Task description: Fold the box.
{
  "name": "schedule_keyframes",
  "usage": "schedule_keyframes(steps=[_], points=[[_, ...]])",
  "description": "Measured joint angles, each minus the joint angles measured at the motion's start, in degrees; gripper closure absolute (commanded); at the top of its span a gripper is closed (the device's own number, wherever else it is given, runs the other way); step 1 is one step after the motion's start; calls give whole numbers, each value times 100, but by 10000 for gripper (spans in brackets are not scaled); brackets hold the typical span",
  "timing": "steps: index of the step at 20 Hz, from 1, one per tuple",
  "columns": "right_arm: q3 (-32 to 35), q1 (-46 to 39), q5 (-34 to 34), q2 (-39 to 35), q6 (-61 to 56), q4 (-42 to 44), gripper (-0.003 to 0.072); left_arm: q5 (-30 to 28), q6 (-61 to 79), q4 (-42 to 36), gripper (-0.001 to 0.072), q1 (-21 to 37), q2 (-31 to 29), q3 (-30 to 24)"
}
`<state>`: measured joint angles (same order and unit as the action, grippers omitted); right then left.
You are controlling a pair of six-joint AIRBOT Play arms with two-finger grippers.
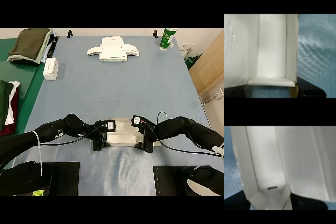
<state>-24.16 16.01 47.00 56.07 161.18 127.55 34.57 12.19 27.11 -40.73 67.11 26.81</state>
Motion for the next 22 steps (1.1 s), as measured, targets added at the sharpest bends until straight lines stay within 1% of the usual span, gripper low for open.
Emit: schedule_keyframes(steps=[2,7,9,12,13,15,17,19,22], points=[[-125,9,236,-195,-380,-282,-34,0,0,-9,218,0,0,0],[-468,4,741,-776,-1707,-1362,-34,0,-11,-13,218,0,0,0],[-664,7,1080,-1036,-2365,-1624,-34,0,-2,-13,218,0,0,0],[-1051,7,1777,-1427,-3576,-1871,-26,0,0,-9,218,0,0,0],[-1172,7,2006,-1537,-3995,-1902,115,0,0,-11,218,0,0,0],[-1357,7,2393,-1711,-4946,-1884,671,0,0,-9,218,0,0,0],[-1432,7,2573,-1773,-5711,-1521,681,2,0,-9,218,0,0,0],[-1410,11,2444,-1692,-6135,-901,681,0,0,-9,218,0,0,0],[-1370,59,1652,-1303,-6472,-157,681,0,0,-9,218,0,0,-2]])
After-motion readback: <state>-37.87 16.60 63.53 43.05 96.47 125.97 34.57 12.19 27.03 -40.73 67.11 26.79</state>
